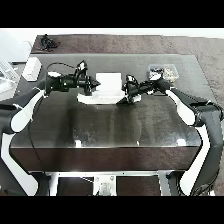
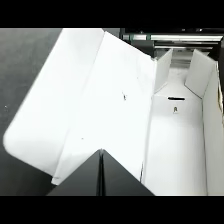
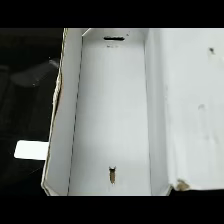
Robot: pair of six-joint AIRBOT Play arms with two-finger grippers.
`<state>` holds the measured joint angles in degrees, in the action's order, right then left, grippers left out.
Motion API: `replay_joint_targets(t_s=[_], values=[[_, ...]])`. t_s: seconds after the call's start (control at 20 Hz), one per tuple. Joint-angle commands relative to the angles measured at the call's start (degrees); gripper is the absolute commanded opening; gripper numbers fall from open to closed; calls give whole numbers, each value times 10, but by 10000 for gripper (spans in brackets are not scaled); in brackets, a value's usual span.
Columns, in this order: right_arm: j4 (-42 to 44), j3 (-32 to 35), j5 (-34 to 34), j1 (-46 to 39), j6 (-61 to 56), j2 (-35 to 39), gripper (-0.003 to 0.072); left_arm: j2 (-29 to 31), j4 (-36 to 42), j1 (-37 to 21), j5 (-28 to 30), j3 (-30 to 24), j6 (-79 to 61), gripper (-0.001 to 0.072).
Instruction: Fold the box and place the chain.
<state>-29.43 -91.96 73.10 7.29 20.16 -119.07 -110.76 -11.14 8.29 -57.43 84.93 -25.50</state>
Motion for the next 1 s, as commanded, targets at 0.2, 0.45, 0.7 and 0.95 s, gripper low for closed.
replay_joint_targets(t_s=[0.2, 0.45, 0.7, 0.95], values=[[0, 0, 0, 0, 0, 0, 582, -26, -16, 28, 48, 4, 0, 18], [0, 0, 0, 0, 0, 0, 582, -29, -26, 31, 63, 12, 6, 18], [0, 0, 0, 0, 0, 0, 582, -3, -14, 29, 54, 12, 6, 18], [0, 0, 0, 0, 0, 0, 582, 61, -33, 0, 8, 10, 27, 19]])
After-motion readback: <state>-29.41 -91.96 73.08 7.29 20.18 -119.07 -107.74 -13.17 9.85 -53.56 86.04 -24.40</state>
